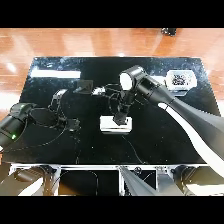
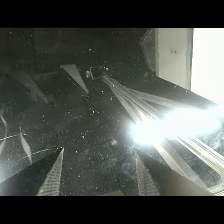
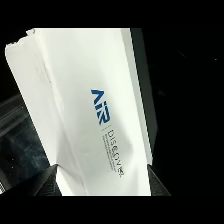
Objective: Fold the box and place the chain.
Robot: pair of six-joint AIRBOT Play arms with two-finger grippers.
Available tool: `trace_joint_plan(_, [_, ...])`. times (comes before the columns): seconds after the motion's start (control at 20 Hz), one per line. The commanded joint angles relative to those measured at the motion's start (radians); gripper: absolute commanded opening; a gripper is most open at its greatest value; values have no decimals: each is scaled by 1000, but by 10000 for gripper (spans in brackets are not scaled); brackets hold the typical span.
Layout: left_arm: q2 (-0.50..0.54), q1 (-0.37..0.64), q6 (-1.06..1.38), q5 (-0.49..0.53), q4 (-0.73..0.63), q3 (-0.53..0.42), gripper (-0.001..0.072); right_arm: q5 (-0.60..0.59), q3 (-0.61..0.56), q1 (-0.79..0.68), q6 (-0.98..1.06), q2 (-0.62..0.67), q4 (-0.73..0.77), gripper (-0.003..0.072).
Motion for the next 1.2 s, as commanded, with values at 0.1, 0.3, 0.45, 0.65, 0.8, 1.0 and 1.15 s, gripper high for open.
trace_joint_plan(0.1, [0,1,0,-2,0,0,550,-8,-6,17,18,1,-29,545])
trace_joint_plan(0.3, [0,1,0,-5,0,0,550,-14,-6,41,19,1,-31,416])
trace_joint_plan(0.45, [0,1,0,-5,0,0,550,-36,-10,51,24,1,-33,314])
trace_joint_plan(0.65, [0,1,0,-5,0,0,550,-48,-10,52,39,1,-32,317])
trace_joint_plan(0.8, [0,1,0,-5,0,0,550,-60,-16,52,45,1,-34,316])
trace_joint_plan(1.0, [0,1,0,-5,0,0,550,-77,-27,52,53,0,-33,317])
trace_joint_plan(1.15, [0,1,0,-5,0,0,550,-85,-37,54,60,0,-33,317])
